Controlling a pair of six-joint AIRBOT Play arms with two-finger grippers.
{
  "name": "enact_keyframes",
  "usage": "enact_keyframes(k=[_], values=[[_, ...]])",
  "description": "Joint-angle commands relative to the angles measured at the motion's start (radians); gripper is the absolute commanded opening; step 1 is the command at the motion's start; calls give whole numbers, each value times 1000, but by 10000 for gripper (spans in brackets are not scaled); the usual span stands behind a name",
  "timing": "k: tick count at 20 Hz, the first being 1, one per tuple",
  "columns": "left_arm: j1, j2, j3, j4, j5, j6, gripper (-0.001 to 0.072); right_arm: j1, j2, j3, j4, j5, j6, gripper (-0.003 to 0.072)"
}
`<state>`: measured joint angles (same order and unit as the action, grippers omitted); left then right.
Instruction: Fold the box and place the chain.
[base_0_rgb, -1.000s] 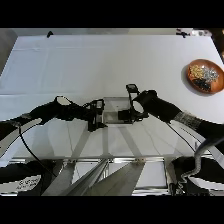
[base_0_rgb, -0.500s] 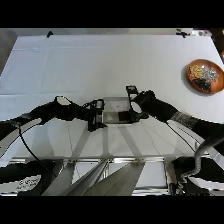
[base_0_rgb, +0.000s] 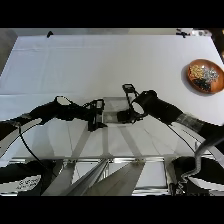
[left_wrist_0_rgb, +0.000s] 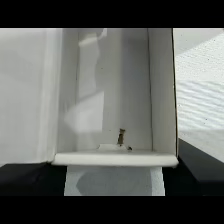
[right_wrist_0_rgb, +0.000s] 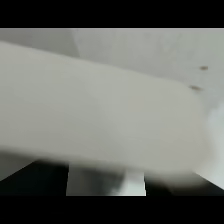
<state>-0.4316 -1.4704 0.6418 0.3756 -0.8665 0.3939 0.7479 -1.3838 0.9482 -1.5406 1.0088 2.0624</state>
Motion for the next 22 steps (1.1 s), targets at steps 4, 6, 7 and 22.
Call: enact_keyframes(k=[4,6,7,22], values=[[0,1,0,2,-6,2,276,-3,183,1,-85,76,-225,484],[0,1,0,2,-5,2,276,-38,263,1,-40,108,-384,482],[0,1,0,2,-6,2,276,-73,302,1,-4,126,-474,481],[0,1,0,2,-5,2,276,-1076,282,15,118,-367,-754,335]])
